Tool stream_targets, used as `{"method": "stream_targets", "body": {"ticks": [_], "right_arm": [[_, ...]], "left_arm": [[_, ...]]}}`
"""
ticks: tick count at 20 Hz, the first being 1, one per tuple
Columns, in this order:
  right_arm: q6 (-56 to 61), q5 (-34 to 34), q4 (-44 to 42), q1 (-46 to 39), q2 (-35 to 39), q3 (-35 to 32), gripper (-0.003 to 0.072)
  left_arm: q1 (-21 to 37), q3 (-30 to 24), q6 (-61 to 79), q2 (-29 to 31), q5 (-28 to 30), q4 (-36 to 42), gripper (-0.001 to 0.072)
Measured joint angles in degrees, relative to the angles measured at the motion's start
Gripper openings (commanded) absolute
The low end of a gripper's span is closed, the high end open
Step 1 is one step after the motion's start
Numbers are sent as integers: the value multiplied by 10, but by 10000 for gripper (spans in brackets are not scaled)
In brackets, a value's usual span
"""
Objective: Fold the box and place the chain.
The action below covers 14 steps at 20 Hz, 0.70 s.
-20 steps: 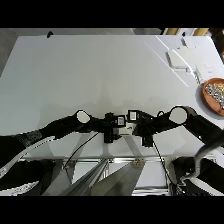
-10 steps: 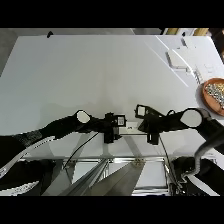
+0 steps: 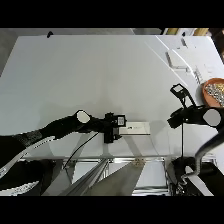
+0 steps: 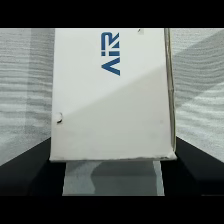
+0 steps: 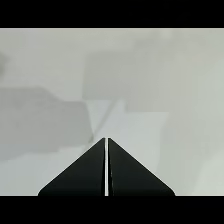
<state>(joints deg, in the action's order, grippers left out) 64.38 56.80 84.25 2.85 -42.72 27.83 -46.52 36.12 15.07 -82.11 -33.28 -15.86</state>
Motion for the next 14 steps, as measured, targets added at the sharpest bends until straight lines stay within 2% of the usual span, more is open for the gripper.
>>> {"method": "stream_targets", "body": {"ticks": [5, 14], "right_arm": [[47, 20, 35, -43, -2, -12, 19], [60, 25, 43, -53, -2, -15, 19]], "left_arm": [[0, 0, 0, 0, 0, 0, 331], [0, 0, 0, 0, 0, 0, 330]]}}
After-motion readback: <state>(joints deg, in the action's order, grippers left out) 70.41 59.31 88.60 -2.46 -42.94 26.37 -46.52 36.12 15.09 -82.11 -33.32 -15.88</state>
